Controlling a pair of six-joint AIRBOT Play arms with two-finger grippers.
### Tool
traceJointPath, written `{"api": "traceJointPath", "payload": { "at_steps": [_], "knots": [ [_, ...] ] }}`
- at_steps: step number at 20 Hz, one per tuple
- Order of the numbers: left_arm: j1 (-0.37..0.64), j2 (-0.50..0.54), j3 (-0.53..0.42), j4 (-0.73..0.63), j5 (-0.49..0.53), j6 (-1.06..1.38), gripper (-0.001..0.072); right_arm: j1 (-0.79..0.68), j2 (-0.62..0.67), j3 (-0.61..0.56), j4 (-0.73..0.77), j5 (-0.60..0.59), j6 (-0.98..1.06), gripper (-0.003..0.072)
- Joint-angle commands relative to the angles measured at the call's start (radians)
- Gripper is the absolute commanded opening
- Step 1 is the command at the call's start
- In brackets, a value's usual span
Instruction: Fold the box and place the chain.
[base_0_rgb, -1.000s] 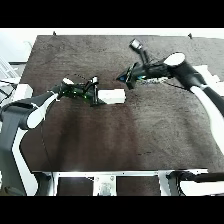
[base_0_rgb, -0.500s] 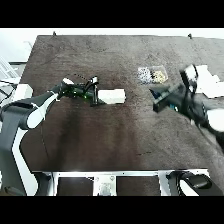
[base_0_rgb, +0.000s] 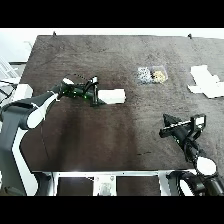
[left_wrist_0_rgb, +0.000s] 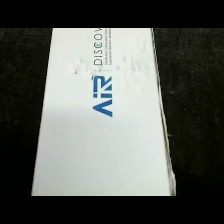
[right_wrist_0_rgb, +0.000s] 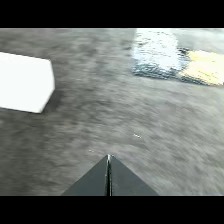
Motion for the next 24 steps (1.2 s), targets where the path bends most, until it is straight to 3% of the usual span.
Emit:
{"api": "traceJointPath", "payload": {
  "at_steps": [1, 13, 14, 18, 20, 24],
  "knots": [
    [-0.002, 0.001, 0.001, -0.007, -0.011, 0.000, 0.0353, -0.004, 0.042, -0.056, -0.003, -0.083, 0.050, 0.0015],
    [-0.002, 0.003, 0.004, -0.022, -0.015, -0.003, 0.0335, 0.000, 0.042, -0.056, -0.002, -0.084, 0.050, 0.0015],
    [0.002, 0.014, 0.004, -0.019, -0.017, -0.017, 0.0013, 0.000, 0.042, -0.056, -0.002, -0.084, 0.050, 0.0015],
    [0.035, 0.114, 0.016, -0.071, 0.015, -0.093, 0.0017, 0.000, 0.042, -0.056, -0.002, -0.084, 0.050, 0.0015],
    [0.067, 0.206, 0.016, -0.072, 0.099, -0.178, 0.0015, 0.000, 0.042, -0.056, -0.002, -0.084, 0.050, 0.0015],
    [0.172, 0.416, -0.012, -0.077, 0.526, -0.377, 0.0015, 0.000, 0.042, -0.056, -0.002, -0.084, 0.050, 0.0014]
  ]
}}
